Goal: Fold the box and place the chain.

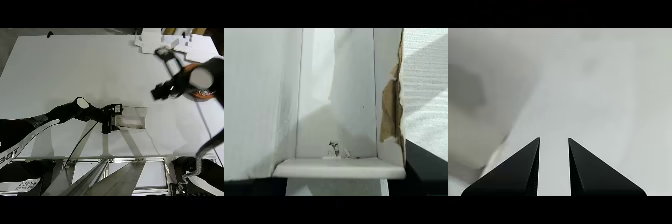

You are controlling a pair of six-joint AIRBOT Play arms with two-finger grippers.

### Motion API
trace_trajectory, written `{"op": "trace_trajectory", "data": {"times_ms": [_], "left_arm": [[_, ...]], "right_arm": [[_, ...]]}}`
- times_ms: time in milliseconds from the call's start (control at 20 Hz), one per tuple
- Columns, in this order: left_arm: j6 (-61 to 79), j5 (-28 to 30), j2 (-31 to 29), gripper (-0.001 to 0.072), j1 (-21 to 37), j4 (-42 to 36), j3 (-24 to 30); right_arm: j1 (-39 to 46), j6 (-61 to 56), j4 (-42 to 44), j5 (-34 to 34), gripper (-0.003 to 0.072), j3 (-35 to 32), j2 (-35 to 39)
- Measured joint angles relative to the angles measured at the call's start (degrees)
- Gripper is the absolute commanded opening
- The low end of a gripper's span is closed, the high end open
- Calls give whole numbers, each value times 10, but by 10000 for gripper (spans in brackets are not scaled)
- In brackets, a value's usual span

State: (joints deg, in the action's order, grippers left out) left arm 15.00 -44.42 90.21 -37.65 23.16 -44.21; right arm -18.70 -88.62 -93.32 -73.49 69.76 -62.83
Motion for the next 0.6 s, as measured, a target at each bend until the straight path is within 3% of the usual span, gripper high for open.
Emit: {"op": "trace_trajectory", "data": {"times_ms": [100, 300, 600], "left_arm": [[0, 0, 0, 211, 0, 0, 0], [0, 0, 0, 211, 0, 0, 0], [0, 0, 0, 211, 0, 0, 0]], "right_arm": [[87, 38, -6, 15, 173, 50, -37], [222, 77, -11, 53, 173, 90, -132], [337, 104, -14, 75, 173, 102, -266]]}}
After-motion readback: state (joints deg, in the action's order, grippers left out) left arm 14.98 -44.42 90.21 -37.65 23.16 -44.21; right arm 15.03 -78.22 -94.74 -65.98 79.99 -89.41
